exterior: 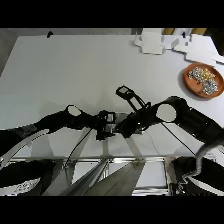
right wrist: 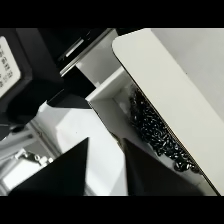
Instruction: Fold the box and place the chain.
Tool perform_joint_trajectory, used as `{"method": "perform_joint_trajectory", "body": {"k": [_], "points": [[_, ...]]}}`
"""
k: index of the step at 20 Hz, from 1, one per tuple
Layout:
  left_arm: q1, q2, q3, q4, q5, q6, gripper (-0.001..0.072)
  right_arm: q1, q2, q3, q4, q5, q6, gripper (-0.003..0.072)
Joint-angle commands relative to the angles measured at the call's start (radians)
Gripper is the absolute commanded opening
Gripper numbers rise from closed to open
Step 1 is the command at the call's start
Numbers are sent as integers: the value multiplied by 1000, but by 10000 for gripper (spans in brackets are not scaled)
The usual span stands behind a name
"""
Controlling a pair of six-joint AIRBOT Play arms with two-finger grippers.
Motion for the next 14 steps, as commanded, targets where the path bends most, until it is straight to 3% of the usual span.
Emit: {"method": "perform_joint_trajectory", "body": {"k": [1, 2, 4, 5, 7, 10, 14], "points": [[0, 0, 0, 0, 0, 0, 207, -35, -17, 66, -1, 108, -116, 299], [0, 0, 0, 0, 0, 0, 207, -66, -17, 105, -6, 149, -147, 290], [0, 0, 0, 0, 0, 0, 207, -136, -17, 183, -53, 197, -199, 157], [0, 0, 0, 0, 0, 0, 207, -168, -17, 210, -66, 191, -241, 148], [0, 0, 0, 0, 0, 0, 207, -212, -19, 216, -66, 120, -332, 19], [0, 0, 0, 0, 0, 0, 207, -230, -68, 215, -67, 36, -406, 18], [0, 0, 0, 0, 0, 0, 207, -226, -152, 163, -40, 32, -448, 18]]}}
